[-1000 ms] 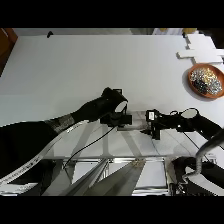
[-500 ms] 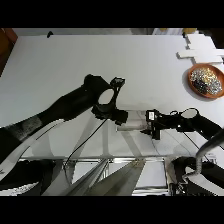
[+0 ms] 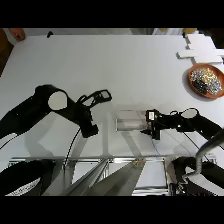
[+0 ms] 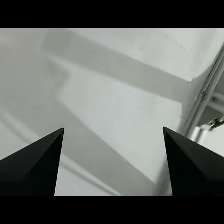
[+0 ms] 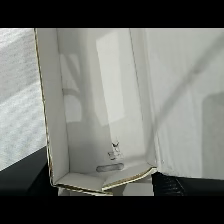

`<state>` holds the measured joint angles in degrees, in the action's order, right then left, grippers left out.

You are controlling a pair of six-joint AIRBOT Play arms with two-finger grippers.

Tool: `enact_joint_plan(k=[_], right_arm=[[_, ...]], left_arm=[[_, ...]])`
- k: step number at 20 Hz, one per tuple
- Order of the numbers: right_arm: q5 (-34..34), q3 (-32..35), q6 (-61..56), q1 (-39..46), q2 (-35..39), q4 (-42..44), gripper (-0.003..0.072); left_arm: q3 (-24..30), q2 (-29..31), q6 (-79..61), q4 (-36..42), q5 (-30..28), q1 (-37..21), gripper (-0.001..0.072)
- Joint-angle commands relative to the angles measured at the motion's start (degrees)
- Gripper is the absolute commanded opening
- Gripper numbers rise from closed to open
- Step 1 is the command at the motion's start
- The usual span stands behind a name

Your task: Fold the box and place the chain.

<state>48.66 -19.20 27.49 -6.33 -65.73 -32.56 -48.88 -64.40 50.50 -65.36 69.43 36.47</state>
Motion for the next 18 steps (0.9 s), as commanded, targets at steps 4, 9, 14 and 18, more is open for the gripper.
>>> enact_joint_plan(k=[4,9,14,18], right_arm=[[0.0,0.0,0.0,0.0,0.0,0.0,0.0319],[0.0,0.0,0.0,0.0,0.0,0.0,0.0319],[0.0,0.0,0.0,0.0,0.0,0.0,0.0319],[0.0,0.0,0.0,0.0,0.0,0.0,0.0319]], left_arm=[[11.4,-6.8,-55.4,27.1,-18.6,-6.2,0.0696],[11.4,-15.3,-72.9,40.6,-22.2,-4.4,0.0698],[11.4,-15.9,-74.8,41.8,-25.1,-2.7,0.0698],[11.4,-16.0,-74.8,43.0,-25.3,-1.0,0.0698]])
